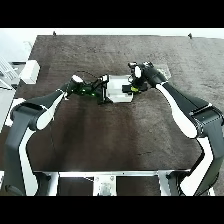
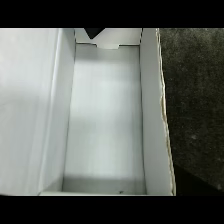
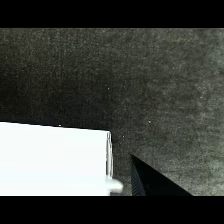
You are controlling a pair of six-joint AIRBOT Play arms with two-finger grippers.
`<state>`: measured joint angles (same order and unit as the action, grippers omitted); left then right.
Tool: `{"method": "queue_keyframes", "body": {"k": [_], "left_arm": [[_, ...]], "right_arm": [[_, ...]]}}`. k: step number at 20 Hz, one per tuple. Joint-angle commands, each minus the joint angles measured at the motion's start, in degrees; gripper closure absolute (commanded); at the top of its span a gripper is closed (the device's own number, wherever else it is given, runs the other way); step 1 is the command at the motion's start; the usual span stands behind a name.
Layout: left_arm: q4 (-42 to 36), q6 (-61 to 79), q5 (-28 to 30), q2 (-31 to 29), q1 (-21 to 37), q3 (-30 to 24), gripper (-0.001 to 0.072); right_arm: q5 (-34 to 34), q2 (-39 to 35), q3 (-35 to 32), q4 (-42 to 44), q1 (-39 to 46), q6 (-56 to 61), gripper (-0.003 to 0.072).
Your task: Fold the box and place the chain.
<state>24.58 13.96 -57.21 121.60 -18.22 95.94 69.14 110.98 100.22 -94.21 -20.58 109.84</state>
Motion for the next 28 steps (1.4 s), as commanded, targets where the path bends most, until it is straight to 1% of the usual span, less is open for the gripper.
{"method": "queue_keyframes", "body": {"k": [1,2,3,4,5,6,9,13,14,16,17,23,25,28], "left_arm": [[0.02,0.02,-0.04,-0.02,0.04,0.02,0.0361],[0.02,0.02,-0.04,-0.02,0.04,0.02,0.0361],[0.02,0.02,-0.04,-0.02,0.04,0.02,0.0361],[0.02,0.02,-0.04,-0.02,0.04,0.02,0.0361],[0.02,0.02,-0.04,0.00,0.04,0.02,0.0361],[0.02,0.02,-0.04,-0.02,0.04,0.02,0.0361],[0.02,0.02,-0.04,-0.02,0.04,0.02,0.0361],[0.02,0.02,-0.02,-0.02,0.04,0.02,0.0361],[0.02,0.02,-0.04,-0.02,0.04,0.02,0.0361],[0.02,0.02,-0.04,-0.02,0.04,0.02,0.0361],[0.02,0.02,-0.04,-0.02,0.04,0.02,0.0361],[0.02,0.02,-0.02,-0.02,0.04,0.02,0.0361],[0.02,0.02,-0.02,-0.02,0.04,0.02,0.0361],[0.02,0.02,-0.02,-0.02,0.04,0.02,0.0361]], "right_arm": [[0.55,0.26,0.04,-0.57,0.04,0.79,0.0394],[0.81,0.35,0.04,-0.57,0.04,0.79,0.0395],[1.07,0.48,0.04,-0.59,0.04,0.79,0.0476],[1.05,0.61,0.04,-0.55,0.04,0.79,0.0491],[0.98,0.66,0.04,-0.55,-0.04,0.83,0.0491],[0.98,0.66,0.04,-0.55,-0.13,1.20,0.0527],[1.01,0.66,0.04,-0.55,-0.42,1.18,0.0675],[1.01,0.63,0.04,-0.55,-0.48,1.18,0.0676],[1.01,0.59,0.04,-0.52,-0.44,1.16,0.0668],[1.01,0.17,0.07,-0.55,-0.37,1.14,0.0331],[1.01,-0.11,0.09,-0.55,-0.28,0.92,0.0295],[2.03,-3.85,1.40,-0.17,0.39,0.00,0.0294],[2.95,-5.77,1.97,2.47,0.42,-3.69,0.0293],[2.89,-9.70,2.14,2.69,0.74,-9.60,0.0291]]}}
